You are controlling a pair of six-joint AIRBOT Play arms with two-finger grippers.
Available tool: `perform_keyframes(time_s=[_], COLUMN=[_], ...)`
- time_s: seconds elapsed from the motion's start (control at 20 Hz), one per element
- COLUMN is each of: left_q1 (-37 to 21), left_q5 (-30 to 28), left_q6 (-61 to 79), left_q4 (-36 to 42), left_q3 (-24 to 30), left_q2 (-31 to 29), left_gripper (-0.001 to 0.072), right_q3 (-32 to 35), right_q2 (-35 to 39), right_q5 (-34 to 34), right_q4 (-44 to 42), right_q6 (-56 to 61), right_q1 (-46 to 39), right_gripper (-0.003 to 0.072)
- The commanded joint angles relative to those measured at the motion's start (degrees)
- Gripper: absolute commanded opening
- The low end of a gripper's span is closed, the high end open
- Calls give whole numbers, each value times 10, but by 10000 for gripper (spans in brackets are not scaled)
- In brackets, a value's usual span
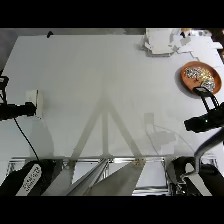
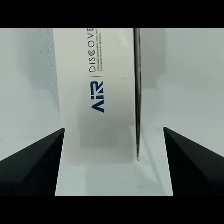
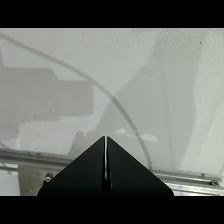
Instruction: Fold the box and place the chain.
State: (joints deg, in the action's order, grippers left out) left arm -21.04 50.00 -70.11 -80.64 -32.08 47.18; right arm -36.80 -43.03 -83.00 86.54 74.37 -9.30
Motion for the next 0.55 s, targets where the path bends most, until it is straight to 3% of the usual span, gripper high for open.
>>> perform_keyframes(time_s=[0.0, 0.2, 0.5], left_q1=[8, 8, 8], left_q5=[2, 5, 8], left_q6=[0, -1, -11], left_q4=[2, 3, 7], left_q3=[0, 0, 0], left_q2=[-56, -95, -94], left_gripper=[697, 696, 696], right_q3=[0, 0, 0], right_q2=[0, 0, 0], right_q5=[0, 0, 0], right_q4=[0, 0, 0], right_q6=[0, 0, 0], right_q1=[0, 0, 0], right_gripper=[22, 22, 22])
